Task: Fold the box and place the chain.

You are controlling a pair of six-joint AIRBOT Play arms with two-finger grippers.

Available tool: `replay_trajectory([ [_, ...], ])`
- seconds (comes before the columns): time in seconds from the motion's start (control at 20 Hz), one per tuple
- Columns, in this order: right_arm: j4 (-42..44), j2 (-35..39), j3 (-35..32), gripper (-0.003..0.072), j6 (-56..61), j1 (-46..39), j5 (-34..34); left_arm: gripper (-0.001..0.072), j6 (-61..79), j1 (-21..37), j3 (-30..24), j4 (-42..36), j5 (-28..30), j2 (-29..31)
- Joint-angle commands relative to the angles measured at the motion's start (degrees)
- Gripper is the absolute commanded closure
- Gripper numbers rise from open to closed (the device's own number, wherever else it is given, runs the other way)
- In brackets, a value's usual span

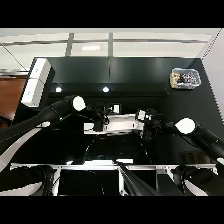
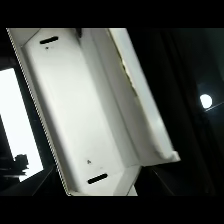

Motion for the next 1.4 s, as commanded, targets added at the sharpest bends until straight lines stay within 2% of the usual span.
replay_trajectory([
  [0.0,4.8,-0.5,0.2,-0.0010,-4.6,-2.4,1.0,0.0682,0.0,0.0,0.1,0.0,0.0,0.0],
  [0.25,6.2,-1.9,0.1,-0.0010,-7.0,-3.2,6.8,0.0682,0.0,0.0,0.1,0.0,0.0,0.0],
  [0.45,12.1,-5.1,0.1,-0.0010,-13.9,-3.2,7.3,0.0682,0.0,0.0,0.1,0.0,0.0,0.0],
  [0.85,10.7,-12.6,0.1,-0.0010,-18.6,-3.7,8.1,0.0682,0.0,0.0,0.1,0.0,0.0,0.0],
  [1.35,8.1,-14.8,1.8,-0.0009,-14.8,-3.7,8.5,0.0682,0.0,0.0,0.1,0.0,-0.1,0.0],
])
